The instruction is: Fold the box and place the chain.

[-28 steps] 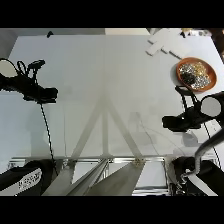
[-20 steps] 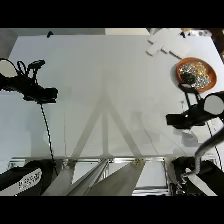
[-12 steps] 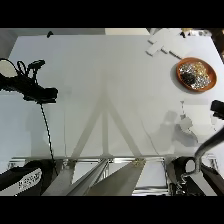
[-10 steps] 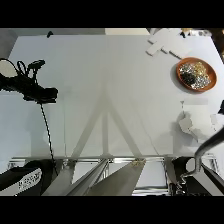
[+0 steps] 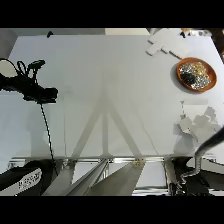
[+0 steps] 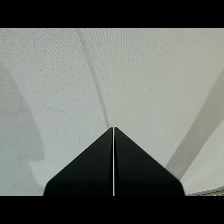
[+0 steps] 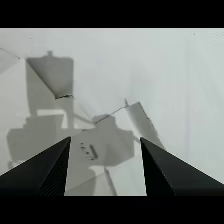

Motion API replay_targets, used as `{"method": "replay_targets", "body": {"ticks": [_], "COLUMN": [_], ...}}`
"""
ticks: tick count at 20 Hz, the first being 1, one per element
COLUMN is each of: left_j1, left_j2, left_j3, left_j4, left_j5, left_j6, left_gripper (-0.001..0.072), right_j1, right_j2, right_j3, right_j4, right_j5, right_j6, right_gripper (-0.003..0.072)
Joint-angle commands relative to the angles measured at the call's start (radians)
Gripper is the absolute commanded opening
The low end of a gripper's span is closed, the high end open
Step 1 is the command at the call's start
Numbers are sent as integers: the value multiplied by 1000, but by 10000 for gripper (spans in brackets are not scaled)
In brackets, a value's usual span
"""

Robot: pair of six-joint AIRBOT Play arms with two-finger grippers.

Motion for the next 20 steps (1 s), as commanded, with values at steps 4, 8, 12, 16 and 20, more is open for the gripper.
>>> {"method": "replay_targets", "body": {"ticks": [4, 8, 12, 16, 20], "left_j1": [-1, -1, -1, -1, -1], "left_j2": [1, 1, 1, 1, 1], "left_j3": [0, 0, 0, 0, 0], "left_j4": [0, 0, 0, 0, 0], "left_j5": [0, 0, 0, 0, 0], "left_j6": [0, 0, 0, 0, 0], "left_gripper": [8, 8, 8, 8, 8], "right_j1": [-11, -12, -11, -2, 113], "right_j2": [-254, -327, -351, -331, -165], "right_j3": [60, 60, 60, 59, -13], "right_j4": [-195, -189, -151, -38, 204], "right_j5": [118, 126, 142, 230, 200], "right_j6": [-213, -240, -266, -308, -383], "right_gripper": [472, 456, 203, 15, 13]}}
